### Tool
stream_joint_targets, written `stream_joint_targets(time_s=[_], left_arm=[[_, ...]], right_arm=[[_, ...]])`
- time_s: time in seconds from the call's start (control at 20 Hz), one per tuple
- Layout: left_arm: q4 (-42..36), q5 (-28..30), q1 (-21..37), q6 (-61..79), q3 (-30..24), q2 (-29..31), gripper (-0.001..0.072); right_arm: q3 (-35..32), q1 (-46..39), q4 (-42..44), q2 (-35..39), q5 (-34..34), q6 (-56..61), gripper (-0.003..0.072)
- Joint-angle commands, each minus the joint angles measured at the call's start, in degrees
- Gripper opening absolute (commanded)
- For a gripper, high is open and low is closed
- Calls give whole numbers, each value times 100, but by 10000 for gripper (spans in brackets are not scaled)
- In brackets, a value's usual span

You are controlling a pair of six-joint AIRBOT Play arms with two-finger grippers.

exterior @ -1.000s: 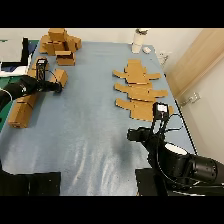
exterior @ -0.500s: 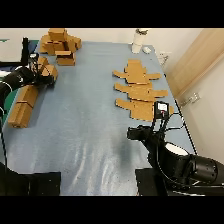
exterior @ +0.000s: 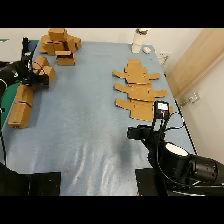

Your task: Fold the box.

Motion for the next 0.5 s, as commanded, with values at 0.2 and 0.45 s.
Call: stream_joint_targets(time_s=[0.2, 0.45], left_arm=[[-201, -3023, -85, -22, 1113, 358, 684], [-848, -3567, -638, 264, 1182, 664, 10]], right_arm=[[7, -173, 299, -66, 710, -63, 7], [468, -2022, 2124, -763, 1672, -2673, 7]])
